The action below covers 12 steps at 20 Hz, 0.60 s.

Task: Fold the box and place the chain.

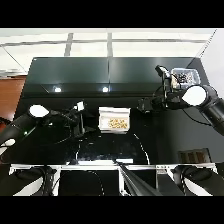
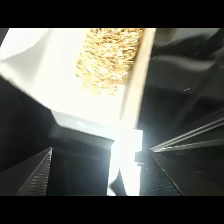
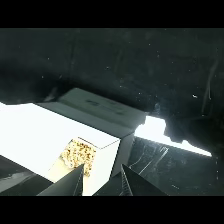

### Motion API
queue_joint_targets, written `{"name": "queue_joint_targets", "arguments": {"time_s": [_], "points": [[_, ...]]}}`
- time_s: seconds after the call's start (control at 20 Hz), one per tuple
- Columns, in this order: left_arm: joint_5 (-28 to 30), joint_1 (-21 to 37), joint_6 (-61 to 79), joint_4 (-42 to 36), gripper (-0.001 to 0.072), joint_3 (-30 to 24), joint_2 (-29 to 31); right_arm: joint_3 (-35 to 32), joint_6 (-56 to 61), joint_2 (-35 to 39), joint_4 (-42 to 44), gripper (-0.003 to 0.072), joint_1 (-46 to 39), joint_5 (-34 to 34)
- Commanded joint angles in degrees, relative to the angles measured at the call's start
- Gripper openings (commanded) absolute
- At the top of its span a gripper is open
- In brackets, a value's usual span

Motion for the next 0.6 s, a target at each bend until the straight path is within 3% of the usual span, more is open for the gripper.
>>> {"name": "queue_joint_targets", "arguments": {"time_s": [0.0, 0.55], "points": [[2.84, -1.60, 9.16, -0.83, 0.0714, 1.73, -4.09, 0.00, 0.44, -0.04, 0.00, 0.0276, 0.00, -0.44], [1.81, -5.57, 8.55, -1.09, 0.0713, 5.79, -11.93, 0.00, 1.46, -0.04, 0.07, 0.0276, 0.07, -1.22]]}}
